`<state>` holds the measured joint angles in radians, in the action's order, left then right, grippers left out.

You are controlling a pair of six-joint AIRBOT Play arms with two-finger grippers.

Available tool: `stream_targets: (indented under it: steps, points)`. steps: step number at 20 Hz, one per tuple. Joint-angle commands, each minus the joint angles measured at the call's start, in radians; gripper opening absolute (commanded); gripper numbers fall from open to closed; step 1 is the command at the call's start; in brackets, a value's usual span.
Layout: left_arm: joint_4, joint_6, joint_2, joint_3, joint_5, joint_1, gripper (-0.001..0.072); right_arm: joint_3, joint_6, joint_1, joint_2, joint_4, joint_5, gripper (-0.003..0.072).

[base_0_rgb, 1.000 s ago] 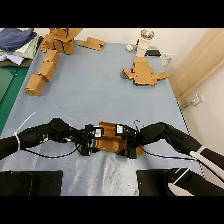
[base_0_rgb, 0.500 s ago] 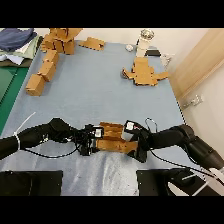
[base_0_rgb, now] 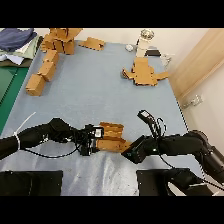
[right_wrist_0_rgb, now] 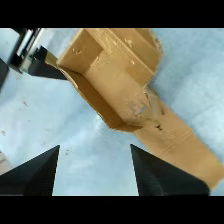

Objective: Fold the box.

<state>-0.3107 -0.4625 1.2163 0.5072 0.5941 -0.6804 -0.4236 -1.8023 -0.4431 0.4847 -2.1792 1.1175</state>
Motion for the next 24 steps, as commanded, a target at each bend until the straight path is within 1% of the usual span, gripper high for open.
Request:
stream_targets:
  steps: [1, 3, 9, 16, 24]
  points:
    - [0.0, 0.0, -0.001, 0.001, 0.0, 0.0, 0.0603, -0.001, 0.188, -0.001, -0.012, -0.038, 0.005, 0.0709]
    - [0.0, -0.001, -0.001, 0.001, 0.0, 0.0, 0.0603, -0.001, 0.217, -0.001, -0.012, -0.038, 0.006, 0.0709]
    - [0.0, 0.027, -0.001, 0.001, 0.004, 0.0, 0.0603, -0.001, 0.219, -0.001, -0.012, -0.039, 0.005, 0.0709]
    - [-0.005, 0.037, -0.004, 0.001, 0.095, 0.0, 0.0602, -0.001, 0.236, -0.001, -0.012, -0.039, -0.002, 0.0709]
    - [-0.005, 0.037, -0.004, 0.001, 0.094, 0.0, 0.0602, -0.001, 0.237, -0.001, -0.012, -0.039, -0.002, 0.0709]
